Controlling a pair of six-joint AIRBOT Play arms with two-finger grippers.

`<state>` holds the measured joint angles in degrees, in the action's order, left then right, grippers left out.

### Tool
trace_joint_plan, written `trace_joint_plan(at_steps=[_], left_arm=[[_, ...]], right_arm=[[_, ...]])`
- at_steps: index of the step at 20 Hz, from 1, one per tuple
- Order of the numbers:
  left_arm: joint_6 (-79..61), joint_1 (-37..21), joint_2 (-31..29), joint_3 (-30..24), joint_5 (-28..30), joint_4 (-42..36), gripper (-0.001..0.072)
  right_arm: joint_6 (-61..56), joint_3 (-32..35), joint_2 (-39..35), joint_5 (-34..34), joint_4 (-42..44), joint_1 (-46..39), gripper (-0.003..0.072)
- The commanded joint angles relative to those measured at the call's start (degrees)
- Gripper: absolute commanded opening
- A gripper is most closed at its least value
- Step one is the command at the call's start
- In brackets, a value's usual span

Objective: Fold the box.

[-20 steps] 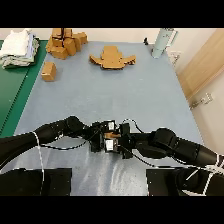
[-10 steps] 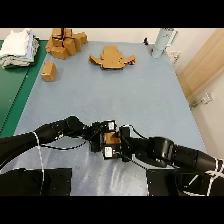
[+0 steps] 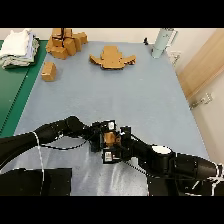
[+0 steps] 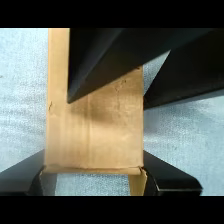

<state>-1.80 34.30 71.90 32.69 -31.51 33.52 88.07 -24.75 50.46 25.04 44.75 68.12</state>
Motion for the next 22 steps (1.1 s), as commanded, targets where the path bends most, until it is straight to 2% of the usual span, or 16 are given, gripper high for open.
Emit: trace_joint_plan(at_steps=[1, 2, 10, 12, 14, 19, 22], left_arm=[[-0.17, -0.04, 0.0, 0.0, 0.0, 0.13, 0.0524], [-0.17, -0.04, 0.0, 0.0, 0.0, 0.13, 0.0524], [-0.17, -0.02, 0.0, 0.0, 0.0, 0.13, 0.0524], [-0.17, -0.04, 0.0, 0.0, 0.0, 0.13, 0.0524], [-0.17, -0.04, 0.0, 0.0, 0.0, 0.13, 0.0523], [-0.17, -0.02, 0.0, 0.0, 0.0, 0.13, 0.0524], [-0.17, -0.04, 0.0, 0.0, 0.0, 0.13, 0.0524]], right_arm=[[-2.12, 0.07, -0.07, 0.07, -0.81, 0.24, 0.0185], [-2.05, 0.09, -0.07, 0.11, -0.13, 0.24, 0.0092], [-2.08, 0.07, -0.17, 1.09, 2.38, 0.59, 0.0092], [-2.08, 0.07, -0.26, 1.07, 2.64, 0.66, 0.0137], [-2.08, 0.07, -1.14, 1.14, 3.13, 1.51, 0.034], [-2.08, 0.07, -2.29, 2.47, 3.45, 2.1, 0.0348], [-2.08, 0.07, -2.32, 2.47, 2.73, 2.1, 0.0327]])
